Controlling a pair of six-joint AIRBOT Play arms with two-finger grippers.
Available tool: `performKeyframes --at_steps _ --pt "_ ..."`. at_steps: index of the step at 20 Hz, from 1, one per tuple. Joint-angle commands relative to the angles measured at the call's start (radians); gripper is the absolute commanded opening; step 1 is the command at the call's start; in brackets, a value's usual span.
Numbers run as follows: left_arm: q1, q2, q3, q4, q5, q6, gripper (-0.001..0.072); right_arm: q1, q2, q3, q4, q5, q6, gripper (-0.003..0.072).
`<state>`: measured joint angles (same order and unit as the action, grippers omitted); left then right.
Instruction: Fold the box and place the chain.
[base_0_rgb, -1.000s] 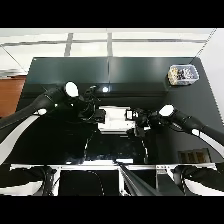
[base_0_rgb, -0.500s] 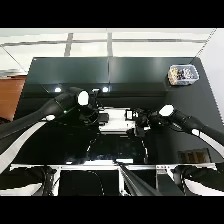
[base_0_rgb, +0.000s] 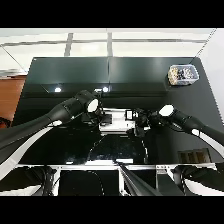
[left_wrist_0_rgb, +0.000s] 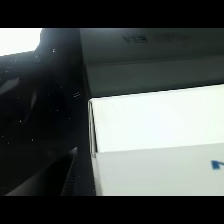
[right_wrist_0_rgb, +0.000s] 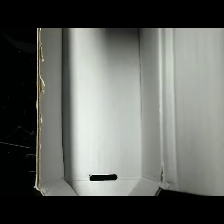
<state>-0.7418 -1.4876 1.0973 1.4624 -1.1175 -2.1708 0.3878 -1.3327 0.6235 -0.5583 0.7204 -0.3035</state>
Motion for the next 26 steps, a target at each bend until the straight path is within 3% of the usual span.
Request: performKeyframes --at_steps 1,5,6,8,12,13,15,20,23,24,26 --pt "-0.014 -0.010 0.004 -0.008 -0.010 -0.041 0.0326 0.001 0.000 0.000 0.000 0.000 0.000 0.0462" --pt "-0.018 -0.013 0.004 -0.004 0.010 -0.063 0.0300 0.001 0.000 0.000 0.000 0.000 0.000 0.0462" --pt "-0.017 -0.014 0.004 -0.007 0.013 -0.063 0.0189 0.001 0.000 0.000 0.000 0.000 0.000 0.0462" --pt "-0.018 -0.014 0.004 -0.009 0.014 -0.063 0.0035 0.001 0.000 0.000 0.000 0.000 0.000 0.0462" --pt "-0.018 -0.014 0.004 -0.011 0.014 -0.064 0.0022 0.001 0.000 0.000 0.000 0.000 0.000 0.0462" --pt "-0.018 -0.014 0.009 -0.016 0.014 -0.063 0.0074 0.001 0.000 0.000 0.000 0.000 0.000 0.0462" --pt "-0.018 -0.014 0.027 -0.014 0.017 -0.063 0.0508 0.001 0.000 0.000 0.000 0.000 0.000 0.0462" --pt "-0.019 -0.018 0.037 0.015 0.006 -0.091 0.0522 0.001 0.000 0.000 0.000 0.000 0.000 0.0462" --pt "-0.019 -0.018 0.037 0.013 0.006 -0.081 0.0090 0.001 0.000 0.000 0.000 0.000 0.000 0.0462" --pt "-0.019 -0.018 0.037 0.013 0.006 -0.080 0.0023 0.001 0.000 0.000 0.000 0.000 0.000 0.0462" --pt "-0.019 -0.018 0.037 0.013 0.006 -0.080 0.0022 0.001 0.000 0.000 0.000 0.000 0.000 0.0462"
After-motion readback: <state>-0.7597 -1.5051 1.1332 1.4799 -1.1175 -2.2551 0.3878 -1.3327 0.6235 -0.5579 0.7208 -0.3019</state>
